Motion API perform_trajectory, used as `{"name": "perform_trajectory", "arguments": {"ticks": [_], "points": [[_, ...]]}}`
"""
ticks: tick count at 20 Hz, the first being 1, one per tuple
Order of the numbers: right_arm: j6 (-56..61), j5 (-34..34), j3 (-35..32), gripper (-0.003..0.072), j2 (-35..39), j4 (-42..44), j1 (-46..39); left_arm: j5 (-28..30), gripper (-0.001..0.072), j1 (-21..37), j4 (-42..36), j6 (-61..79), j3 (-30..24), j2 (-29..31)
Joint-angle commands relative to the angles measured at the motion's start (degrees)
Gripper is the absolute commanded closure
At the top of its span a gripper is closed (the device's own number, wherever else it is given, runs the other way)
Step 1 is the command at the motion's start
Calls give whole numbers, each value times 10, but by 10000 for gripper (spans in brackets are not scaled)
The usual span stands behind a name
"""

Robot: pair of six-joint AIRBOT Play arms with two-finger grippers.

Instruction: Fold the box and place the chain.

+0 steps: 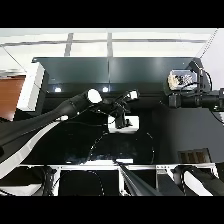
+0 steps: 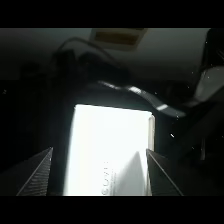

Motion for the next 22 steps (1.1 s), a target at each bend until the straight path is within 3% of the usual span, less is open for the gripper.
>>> {"name": "perform_trajectory", "arguments": {"ticks": [1,8,17,21,22], "points": [[0,0,0,671,0,-14,0,-37,-2,-5,26,-22,10,-11],[0,0,0,671,0,-14,0,-84,-2,-5,80,-54,42,-11],[7,0,0,671,0,-14,0,-83,-2,-41,194,-104,43,-11],[7,0,0,671,0,-14,0,-51,4,-63,269,-163,43,-16],[7,0,0,671,0,-14,0,-44,152,-69,280,-175,43,-17]]}}
